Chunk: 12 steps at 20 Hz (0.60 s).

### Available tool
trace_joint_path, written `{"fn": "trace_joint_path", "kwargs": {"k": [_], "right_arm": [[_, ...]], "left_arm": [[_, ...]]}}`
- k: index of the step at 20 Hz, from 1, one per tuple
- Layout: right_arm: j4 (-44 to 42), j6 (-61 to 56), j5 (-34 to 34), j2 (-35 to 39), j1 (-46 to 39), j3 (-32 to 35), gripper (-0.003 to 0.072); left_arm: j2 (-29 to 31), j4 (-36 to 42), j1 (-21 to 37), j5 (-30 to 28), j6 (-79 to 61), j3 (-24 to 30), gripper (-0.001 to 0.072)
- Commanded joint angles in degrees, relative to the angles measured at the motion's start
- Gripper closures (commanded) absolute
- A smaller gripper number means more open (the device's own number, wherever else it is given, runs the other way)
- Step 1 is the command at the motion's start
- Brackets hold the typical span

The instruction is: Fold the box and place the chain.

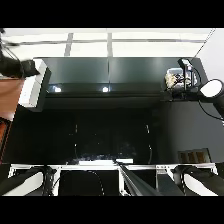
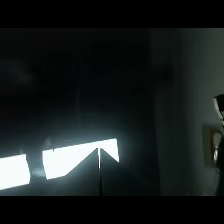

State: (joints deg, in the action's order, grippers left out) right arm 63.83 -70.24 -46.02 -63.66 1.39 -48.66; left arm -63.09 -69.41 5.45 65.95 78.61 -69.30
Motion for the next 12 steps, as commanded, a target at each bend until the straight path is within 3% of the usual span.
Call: {"fn": "trace_joint_path", "kwargs": {"k": [1,4,12], "right_arm": [[6.7,-3.9,3.6,0.0,0.8,1.9,0.0668],[6.7,-3.9,3.6,0.0,0.8,1.9,0.0668],[6.7,-3.9,3.7,0.0,0.8,1.9,0.0668]], "left_arm": [[16.6,1.1,-5.9,-18.5,0.1,23.2,0.0682],[22.1,0.4,-5.8,-19.4,0.0,29.6,0.0681],[22.6,0.2,-5.8,-19.3,0.0,30.2,0.0681]]}}
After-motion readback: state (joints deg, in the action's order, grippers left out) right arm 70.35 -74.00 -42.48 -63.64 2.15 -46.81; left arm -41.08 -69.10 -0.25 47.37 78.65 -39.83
